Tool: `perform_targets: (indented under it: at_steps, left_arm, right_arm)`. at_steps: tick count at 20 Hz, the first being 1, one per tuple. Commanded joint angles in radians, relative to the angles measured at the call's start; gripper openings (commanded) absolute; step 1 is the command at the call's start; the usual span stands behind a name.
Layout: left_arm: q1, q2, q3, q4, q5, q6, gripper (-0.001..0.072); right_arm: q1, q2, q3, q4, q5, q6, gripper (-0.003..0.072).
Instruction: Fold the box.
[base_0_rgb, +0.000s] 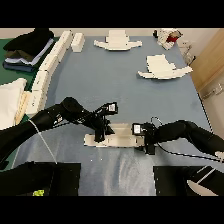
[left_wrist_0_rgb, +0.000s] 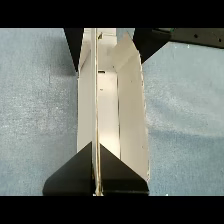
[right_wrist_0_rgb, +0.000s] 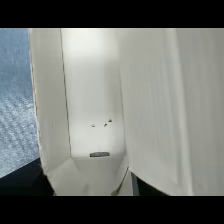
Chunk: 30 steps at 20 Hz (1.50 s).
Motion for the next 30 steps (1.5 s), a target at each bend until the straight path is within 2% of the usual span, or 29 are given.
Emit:
perform_targets:
  at_steps: [1, 2, 3, 4, 5, 14, 15, 16, 17, 30]
  left_arm:
    - [0.0, 0.001, 0.0, 0.0, 0.0, 0.0, 0.0014]
    - [0.0, 0.001, 0.0, 0.0, 0.0, 0.0, 0.0014]
    - [0.0, 0.001, 0.0, 0.0, 0.0, 0.0, 0.0015]
    - [0.0, 0.001, 0.0, 0.0, 0.0, 0.0, 0.0015]
    - [0.0, 0.001, 0.0, 0.0, 0.0, 0.0, 0.0014]
    - [0.0, 0.001, 0.0, 0.0, 0.0, 0.0, 0.0014]
    - [0.0, 0.001, 0.0, 0.0, 0.0, 0.0, 0.0014]
    - [0.0, 0.001, 0.0, 0.0, 0.0, 0.0, 0.0014]
    - [0.0, 0.001, 0.0, 0.0, 0.0, 0.0, 0.0015]
    - [0.0, 0.001, 0.0, 0.0, 0.0, 0.0, 0.0014]
  right_arm:
    - [0.006, -0.006, -0.004, 0.005, 0.014, 0.0, 0.0652]
    - [0.006, -0.006, -0.004, 0.005, 0.014, 0.0, 0.065]
    - [0.006, -0.007, -0.004, 0.003, 0.014, 0.0, 0.061]
    - [0.006, -0.007, -0.004, 0.002, 0.013, 0.0, 0.0479]
    - [0.006, -0.007, -0.004, 0.0, 0.013, 0.0, 0.0464]
    - [0.006, -0.006, -0.001, -0.012, 0.026, 0.0, 0.0468]
    - [0.006, -0.006, -0.001, -0.012, 0.026, 0.0, 0.048]
    - [0.006, -0.006, -0.001, -0.011, 0.026, 0.001, 0.0584]
    - [0.006, -0.006, -0.001, -0.011, 0.026, 0.001, 0.0611]
    - [0.006, 0.0, -0.001, -0.011, 0.035, 0.001, 0.0608]
